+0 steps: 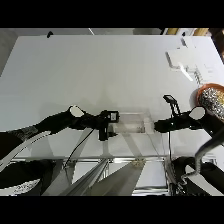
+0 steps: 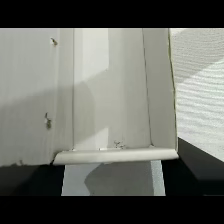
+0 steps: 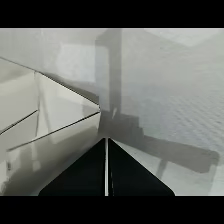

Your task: Fold the box and place the chain.

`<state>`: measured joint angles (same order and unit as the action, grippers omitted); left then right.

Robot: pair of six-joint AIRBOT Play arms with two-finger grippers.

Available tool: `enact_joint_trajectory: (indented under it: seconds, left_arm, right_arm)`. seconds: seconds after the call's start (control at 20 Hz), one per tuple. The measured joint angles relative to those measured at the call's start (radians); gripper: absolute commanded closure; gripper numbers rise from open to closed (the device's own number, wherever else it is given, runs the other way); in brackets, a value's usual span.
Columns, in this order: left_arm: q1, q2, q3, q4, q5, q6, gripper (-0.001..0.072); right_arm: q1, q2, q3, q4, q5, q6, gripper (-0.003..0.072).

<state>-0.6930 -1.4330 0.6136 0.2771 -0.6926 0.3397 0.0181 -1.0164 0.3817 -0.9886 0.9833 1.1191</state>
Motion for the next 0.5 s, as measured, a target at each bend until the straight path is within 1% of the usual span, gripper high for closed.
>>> enact_joint_trajectory:
  seconds: [0.15,0.2,0.25,0.3,0.5]
  left_arm:
    - [0.000,0.000,0.000,0.000,0.000,0.000,0.0365]
    - [0.000,0.000,0.000,0.000,0.000,0.000,0.0365]
    - [0.000,0.000,0.000,0.000,0.000,0.000,0.0365]
    - [0.000,0.000,0.000,0.000,0.000,0.000,0.0365]
    - [0.000,0.000,0.000,0.000,0.000,0.000,0.0365]
  right_arm:
    - [0.000,0.051,0.000,0.029,0.016,0.000,0.0672]
    - [0.000,0.067,0.000,0.042,0.021,0.000,0.0650]
    - [0.002,0.079,0.000,0.062,0.024,0.000,0.0584]
    - [0.008,0.088,0.000,0.081,0.024,-0.001,0.0560]
    - [0.061,0.111,0.000,0.146,0.024,-0.001,0.0558]
